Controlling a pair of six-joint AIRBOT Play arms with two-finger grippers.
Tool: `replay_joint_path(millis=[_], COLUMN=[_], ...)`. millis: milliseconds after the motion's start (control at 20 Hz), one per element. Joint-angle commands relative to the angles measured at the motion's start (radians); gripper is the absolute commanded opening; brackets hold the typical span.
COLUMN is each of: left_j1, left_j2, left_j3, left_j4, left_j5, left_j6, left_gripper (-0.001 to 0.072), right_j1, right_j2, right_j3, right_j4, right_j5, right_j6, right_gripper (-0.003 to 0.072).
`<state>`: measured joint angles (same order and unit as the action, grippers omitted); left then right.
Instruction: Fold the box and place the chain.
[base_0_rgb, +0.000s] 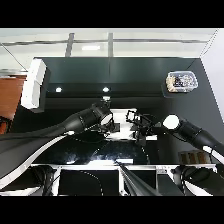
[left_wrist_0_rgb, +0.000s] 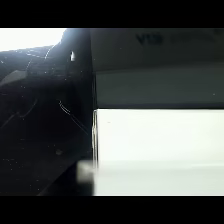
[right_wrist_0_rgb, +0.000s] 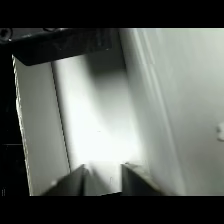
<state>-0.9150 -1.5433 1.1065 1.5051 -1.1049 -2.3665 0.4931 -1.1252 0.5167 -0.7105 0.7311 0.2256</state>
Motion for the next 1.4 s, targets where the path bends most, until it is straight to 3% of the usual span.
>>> replay_joint_path(millis=[0,50,100,150,300,550,700,800,1100,1350], left_j1=[0.000,0.000,0.000,0.000,0.000,0.000,0.000,0.000,0.000,0.000], left_j2=[0.000,0.000,0.000,0.000,0.000,-0.003,-0.003,-0.003,-0.003,-0.003], left_j3=[0.000,0.000,0.000,0.000,0.000,0.000,0.000,0.000,0.000,0.000], left_j4=[0.001,0.001,0.001,0.001,0.001,0.001,0.001,0.001,0.002,0.001], left_j5=[0.000,0.000,-0.001,-0.002,-0.006,-0.003,-0.003,-0.003,-0.003,-0.003], left_j6=[0.002,0.002,0.002,0.002,0.002,0.002,0.002,0.002,0.002,0.002], left_gripper=[0.0030,0.0030,0.0030,0.0030,0.0030,0.0030,0.0030,0.0030,0.0030,0.0030], right_j1=[0.000,0.000,0.000,-0.004,-0.077,-0.433,-0.717,-0.829,-0.761,-0.624], right_j2=[0.000,0.000,0.000,0.001,0.028,0.078,0.079,0.075,-0.010,-0.107], right_j3=[0.000,0.000,0.000,0.000,0.040,0.193,0.164,0.110,-0.057,-0.077], right_j4=[-0.007,-0.004,-0.007,-0.019,-0.064,-0.151,-0.166,-0.166,-0.172,0.058], right_j5=[-0.002,-0.007,-0.010,-0.007,0.073,0.522,0.452,0.428,0.467,0.486], right_j6=[0.004,0.003,0.004,0.007,0.277,0.717,1.040,1.225,1.228,1.019], right_gripper=[0.0186,0.0313,0.0134,0.0009,0.0013,0.0012,0.0012,0.0012,0.0012,0.0012])
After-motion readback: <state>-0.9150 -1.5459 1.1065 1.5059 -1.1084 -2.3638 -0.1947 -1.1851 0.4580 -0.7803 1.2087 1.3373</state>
